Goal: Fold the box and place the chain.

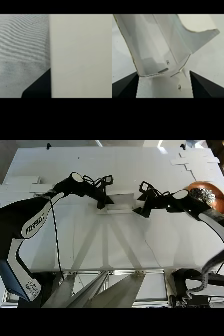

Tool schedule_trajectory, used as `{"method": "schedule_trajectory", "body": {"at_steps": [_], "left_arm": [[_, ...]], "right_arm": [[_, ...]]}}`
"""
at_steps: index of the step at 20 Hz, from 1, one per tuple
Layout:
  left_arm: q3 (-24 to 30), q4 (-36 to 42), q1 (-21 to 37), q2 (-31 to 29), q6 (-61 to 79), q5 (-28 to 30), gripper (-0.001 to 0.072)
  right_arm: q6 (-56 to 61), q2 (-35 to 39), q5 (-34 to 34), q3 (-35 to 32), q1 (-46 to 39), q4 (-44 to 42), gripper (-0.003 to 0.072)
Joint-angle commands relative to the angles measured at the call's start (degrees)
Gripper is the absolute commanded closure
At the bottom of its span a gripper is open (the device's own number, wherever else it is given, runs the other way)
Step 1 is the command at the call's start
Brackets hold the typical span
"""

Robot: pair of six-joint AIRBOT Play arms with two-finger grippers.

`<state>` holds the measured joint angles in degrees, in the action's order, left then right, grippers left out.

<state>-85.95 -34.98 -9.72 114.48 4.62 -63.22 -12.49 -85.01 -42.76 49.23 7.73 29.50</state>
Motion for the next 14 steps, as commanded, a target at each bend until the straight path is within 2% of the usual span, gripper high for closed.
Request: {"method": "schedule_trajectory", "body": {"at_steps": [1, 5, 11, 14], "left_arm": [[0.0, 0.0, 0.0, 0.0, 0.1, 0.0, 0.0701], [0.0, 0.0, 0.0, 0.0, 0.1, 0.0, 0.0701], [0.0, 0.0, 0.0, 0.0, 0.1, 0.0, 0.0701], [0.0, 0.0, 0.0, 0.0, 0.1, 0.0, 0.0693]], "right_arm": [[-1.1, -3.0, -5.9, 3.7, -1.9, 1.4, -0.0009], [-2.3, -7.4, -12.1, 9.0, -2.5, 3.4, -0.0009], [-3.6, -13.2, -14.7, 15.4, -2.5, 3.0, -0.0009], [-5.8, -14.9, -19.7, 17.7, -2.5, 2.9, -0.0009]]}}
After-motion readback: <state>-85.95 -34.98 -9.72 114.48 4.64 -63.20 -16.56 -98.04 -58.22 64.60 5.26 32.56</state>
